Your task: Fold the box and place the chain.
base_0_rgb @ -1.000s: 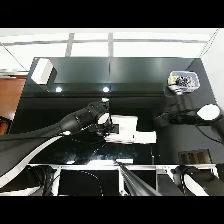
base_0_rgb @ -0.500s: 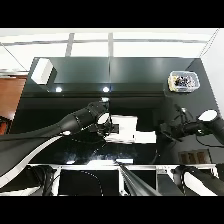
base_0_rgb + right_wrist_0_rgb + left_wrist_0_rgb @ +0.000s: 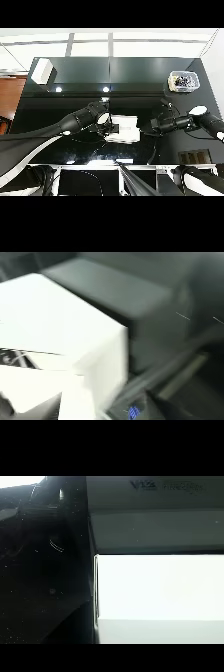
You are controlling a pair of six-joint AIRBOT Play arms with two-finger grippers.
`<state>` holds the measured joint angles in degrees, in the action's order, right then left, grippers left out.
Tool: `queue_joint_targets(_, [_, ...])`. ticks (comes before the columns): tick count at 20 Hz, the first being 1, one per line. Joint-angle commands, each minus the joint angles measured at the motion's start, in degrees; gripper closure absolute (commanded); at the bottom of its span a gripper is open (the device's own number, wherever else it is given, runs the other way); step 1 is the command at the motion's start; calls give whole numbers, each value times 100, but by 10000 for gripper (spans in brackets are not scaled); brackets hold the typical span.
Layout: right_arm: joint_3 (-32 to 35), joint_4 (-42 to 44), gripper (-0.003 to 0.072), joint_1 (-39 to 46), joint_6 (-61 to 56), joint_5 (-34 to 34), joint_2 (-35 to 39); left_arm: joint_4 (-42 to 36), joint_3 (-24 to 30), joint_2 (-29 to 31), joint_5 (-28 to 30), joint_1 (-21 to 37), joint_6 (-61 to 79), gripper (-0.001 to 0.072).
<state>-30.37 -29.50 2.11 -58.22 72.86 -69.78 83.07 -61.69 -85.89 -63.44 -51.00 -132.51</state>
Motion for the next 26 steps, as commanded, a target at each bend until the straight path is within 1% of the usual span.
queue_joint_targets(1, [-367, 229, 82, -44, 273, 271, -31, 2, -2, 2, -2, 4, 7, 685])
queue_joint_targets(3, [-385, 197, 83, -59, 240, 275, -33, 2, -2, 2, -2, 4, 7, 685])
queue_joint_targets(8, [-385, -352, 83, -452, -52, 247, -33, 2, -2, 2, -2, 4, 7, 685])
queue_joint_targets(12, [-385, -374, 84, -863, -160, 42, -33, 2, -2, 2, -2, 4, 4, 685])
queue_joint_targets(17, [-420, -363, 84, -1606, -656, -643, -33, 2, -2, 2, -4, 4, 4, 685])
queue_joint_targets(22, [-608, -420, 85, -2135, -1266, -1311, -33, 2, -2, 2, -4, 4, 7, 685])
queue_joint_targets(25, [-621, -918, 87, -2430, -2050, -1714, -33, 2, -2, 2, -4, 4, 7, 685])
queue_joint_targets(26, [-629, -1099, 112, -2542, -2326, -1827, -33, 2, -2, 2, -4, 4, 4, 685])
